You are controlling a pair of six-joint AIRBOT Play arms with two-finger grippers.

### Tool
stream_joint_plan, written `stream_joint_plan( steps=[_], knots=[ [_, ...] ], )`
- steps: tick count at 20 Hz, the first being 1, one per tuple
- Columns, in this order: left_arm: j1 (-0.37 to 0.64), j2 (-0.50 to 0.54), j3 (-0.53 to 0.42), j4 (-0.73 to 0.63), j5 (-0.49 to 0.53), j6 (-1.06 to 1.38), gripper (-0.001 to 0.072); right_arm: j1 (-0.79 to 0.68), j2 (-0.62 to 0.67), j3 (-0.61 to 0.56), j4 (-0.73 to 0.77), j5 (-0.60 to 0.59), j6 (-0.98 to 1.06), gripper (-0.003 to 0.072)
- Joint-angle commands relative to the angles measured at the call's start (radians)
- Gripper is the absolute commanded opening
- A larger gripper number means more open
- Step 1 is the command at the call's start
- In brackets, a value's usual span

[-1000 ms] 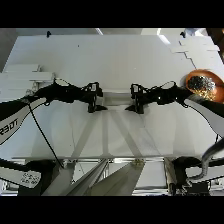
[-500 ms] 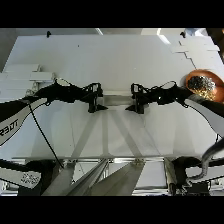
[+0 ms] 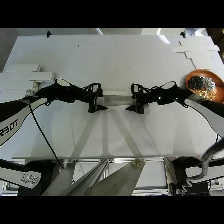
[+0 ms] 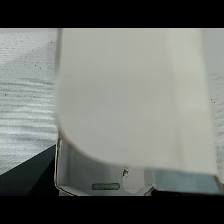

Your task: Fold the box and place the chain.

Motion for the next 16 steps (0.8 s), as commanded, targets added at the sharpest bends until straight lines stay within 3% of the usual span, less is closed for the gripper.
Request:
stream_joint_plan(
  steps=[1,8,9,11,16],
  knots=[
    [0.0,-0.001,0.0,0.001,0.001,0.0,0.0325,0.001,0.0,0.0,0.003,0.0,0.0,0.0377],
    [0.0,-0.001,0.0,0.001,0.001,0.0,0.0325,0.003,0.0,0.0,0.046,0.063,-0.002,0.0376],
    [0.0,-0.001,0.0,0.001,0.001,0.0,0.0325,0.004,0.0,0.0,0.056,0.064,0.008,0.0403],
    [0.0,-0.001,0.0,0.001,0.001,0.0,0.0325,0.004,0.002,0.0,0.064,0.076,0.016,0.0675],
    [0.0,-0.001,0.0,0.001,0.001,0.0,0.0325,-0.002,0.069,0.0,-0.015,0.076,0.035,0.0685]
  ],
)
